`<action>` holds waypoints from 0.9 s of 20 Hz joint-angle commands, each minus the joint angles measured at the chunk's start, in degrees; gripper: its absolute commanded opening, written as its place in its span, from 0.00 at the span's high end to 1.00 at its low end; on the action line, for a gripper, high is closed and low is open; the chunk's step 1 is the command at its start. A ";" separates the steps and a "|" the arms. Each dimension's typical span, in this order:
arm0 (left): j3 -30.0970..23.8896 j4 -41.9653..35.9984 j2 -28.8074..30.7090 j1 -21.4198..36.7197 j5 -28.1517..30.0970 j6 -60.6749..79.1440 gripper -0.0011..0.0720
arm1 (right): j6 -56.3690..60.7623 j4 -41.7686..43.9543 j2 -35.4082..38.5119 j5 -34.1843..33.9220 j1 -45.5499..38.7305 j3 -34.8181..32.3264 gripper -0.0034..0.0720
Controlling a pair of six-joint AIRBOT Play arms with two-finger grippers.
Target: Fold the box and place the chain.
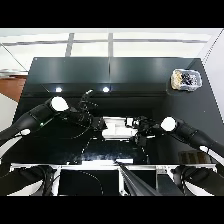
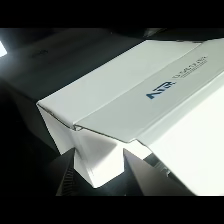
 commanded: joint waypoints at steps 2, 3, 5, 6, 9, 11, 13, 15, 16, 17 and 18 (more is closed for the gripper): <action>0.02 3.23 0.13 -1.81 1.09 -2.12 0.50 | 0.02 0.02 0.02 -0.02 0.04 -0.02 0.39; 0.02 4.61 0.13 -3.08 1.92 -3.34 0.50 | 0.02 0.00 0.02 -0.02 0.04 -0.02 0.39; 0.02 7.45 0.13 -5.18 3.43 -5.88 0.50 | 0.02 0.02 0.02 -0.02 0.07 -0.02 0.39; 0.02 9.27 0.15 -6.05 4.33 -7.78 0.50 | 0.02 0.00 0.02 -0.02 0.04 -0.02 0.39; 0.02 12.09 0.13 -7.67 6.38 -11.26 0.51 | 0.02 0.02 0.02 0.00 0.04 -0.02 0.39; 0.02 14.14 0.13 -8.52 7.76 -13.70 0.51 | 0.02 0.00 0.02 -0.02 0.04 -0.02 0.39; 0.02 14.64 0.13 -8.90 8.92 -15.02 0.50 | 0.02 0.02 0.02 -0.02 0.07 -0.02 0.39; 0.04 14.91 0.13 -9.18 9.03 -15.13 0.50 | 0.02 0.00 0.02 -0.02 0.04 -0.02 0.39; 0.04 15.93 0.13 -9.53 9.14 -16.24 0.50 | 0.02 0.00 0.02 -0.02 0.07 -0.02 0.39; 0.13 18.56 0.13 -10.19 9.11 -20.00 0.51 | 0.02 0.00 0.02 -0.02 0.04 -0.02 0.39; 0.48 22.38 0.13 -11.28 9.14 -24.44 0.51 | 0.02 0.00 0.02 -0.02 0.04 -0.02 0.39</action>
